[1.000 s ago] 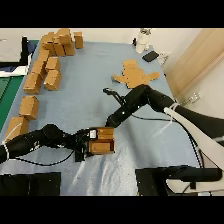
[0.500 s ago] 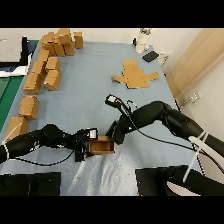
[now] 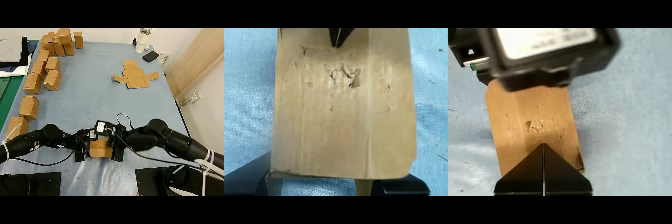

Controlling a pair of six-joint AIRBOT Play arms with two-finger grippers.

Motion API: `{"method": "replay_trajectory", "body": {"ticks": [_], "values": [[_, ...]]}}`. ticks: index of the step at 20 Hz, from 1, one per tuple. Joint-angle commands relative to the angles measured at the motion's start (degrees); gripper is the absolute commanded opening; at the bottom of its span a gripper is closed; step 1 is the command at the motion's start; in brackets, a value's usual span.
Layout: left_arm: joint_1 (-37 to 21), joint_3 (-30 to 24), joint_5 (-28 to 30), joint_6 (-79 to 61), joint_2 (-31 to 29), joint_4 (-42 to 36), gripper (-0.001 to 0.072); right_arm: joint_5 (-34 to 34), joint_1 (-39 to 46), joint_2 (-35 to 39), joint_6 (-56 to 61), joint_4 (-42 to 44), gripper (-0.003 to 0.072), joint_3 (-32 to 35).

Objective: Fold the box.

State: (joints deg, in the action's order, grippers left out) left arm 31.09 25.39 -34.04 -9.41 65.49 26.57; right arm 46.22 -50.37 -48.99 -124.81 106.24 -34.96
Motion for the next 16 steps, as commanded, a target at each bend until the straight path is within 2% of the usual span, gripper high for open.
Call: {"method": "replay_trajectory", "body": {"ticks": [1,5,6,7,8,12,15,16], "values": [[0.0,0.0,0.0,0.0,0.0,0.0,0.0518,-7.2,-7.8,5.7,8.6,-12.7,0.0003,4.0],[0.0,0.0,0.0,0.0,0.0,0.0,0.0517,-16.7,-15.1,12.3,11.3,-19.4,0.0006,13.6],[0.0,0.0,0.0,0.0,0.0,0.0,0.0517,-16.8,-15.7,12.4,11.3,-20.1,0.0063,14.5],[0.0,0.0,0.0,0.0,0.0,0.0,0.0517,-16.8,-15.8,11.9,11.3,-20.5,0.0312,14.8],[0.0,0.0,0.0,0.0,0.0,0.0,0.0518,-16.9,-15.7,11.2,11.2,-20.6,0.0391,14.9],[0.0,0.0,0.0,0.0,0.0,0.0,0.0517,-20.2,-15.7,8.3,11.3,-31.4,0.0391,14.8],[0.0,0.0,0.0,0.0,0.0,0.0,0.0517,-23.8,-15.7,7.8,11.2,-34.6,0.0392,14.8],[0.0,0.0,0.0,0.0,0.0,0.0,0.0517,-24.4,-15.7,7.8,11.2,-34.5,0.0465,14.8]]}}
